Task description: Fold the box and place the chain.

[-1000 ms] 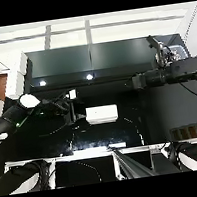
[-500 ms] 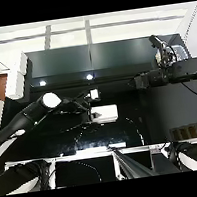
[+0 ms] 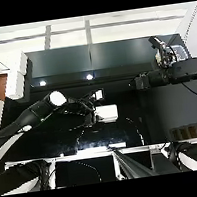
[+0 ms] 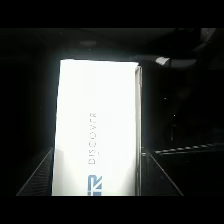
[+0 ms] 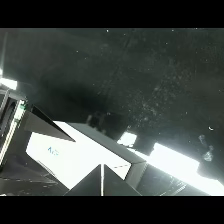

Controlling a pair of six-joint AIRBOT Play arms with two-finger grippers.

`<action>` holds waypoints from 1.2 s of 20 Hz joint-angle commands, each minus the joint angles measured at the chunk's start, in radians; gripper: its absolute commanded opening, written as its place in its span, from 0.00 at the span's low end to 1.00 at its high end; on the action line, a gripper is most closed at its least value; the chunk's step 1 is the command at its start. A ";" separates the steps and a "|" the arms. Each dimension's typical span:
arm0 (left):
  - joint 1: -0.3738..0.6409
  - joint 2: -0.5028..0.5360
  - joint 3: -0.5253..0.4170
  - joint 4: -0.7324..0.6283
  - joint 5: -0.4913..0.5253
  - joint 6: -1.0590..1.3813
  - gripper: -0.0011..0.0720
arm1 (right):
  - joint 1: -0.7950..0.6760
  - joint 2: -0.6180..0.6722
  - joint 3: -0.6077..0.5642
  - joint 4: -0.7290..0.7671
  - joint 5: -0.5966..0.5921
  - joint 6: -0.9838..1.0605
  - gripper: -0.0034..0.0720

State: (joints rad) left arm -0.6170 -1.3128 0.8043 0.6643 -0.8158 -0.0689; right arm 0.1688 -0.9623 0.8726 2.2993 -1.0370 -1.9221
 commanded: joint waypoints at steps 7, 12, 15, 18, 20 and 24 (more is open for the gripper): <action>-0.002 -0.010 0.001 0.009 -0.002 -0.002 0.98 | 0.000 0.001 0.000 -0.002 0.000 0.001 0.07; -0.002 -0.055 0.001 0.009 0.010 -0.003 0.99 | 0.000 0.001 0.000 -0.002 0.000 0.001 0.07; -0.019 -0.096 0.001 0.027 0.056 -0.074 0.98 | 0.000 0.001 0.000 -0.002 0.001 0.001 0.07; -0.030 -0.080 0.008 0.141 -0.004 -0.092 0.44 | -0.002 0.001 0.000 -0.007 0.007 0.001 0.07; -0.003 -0.052 0.040 0.238 -0.080 -0.261 0.35 | -0.024 0.002 0.000 -0.006 0.008 0.000 0.07; 0.182 0.040 0.057 0.414 -0.211 -0.605 0.34 | -0.103 0.010 0.000 -0.005 0.004 0.000 0.07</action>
State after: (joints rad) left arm -0.5358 -1.3239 0.8494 0.9421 -0.9173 -0.4370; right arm 0.1085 -0.9558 0.8726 2.2932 -1.0309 -1.9213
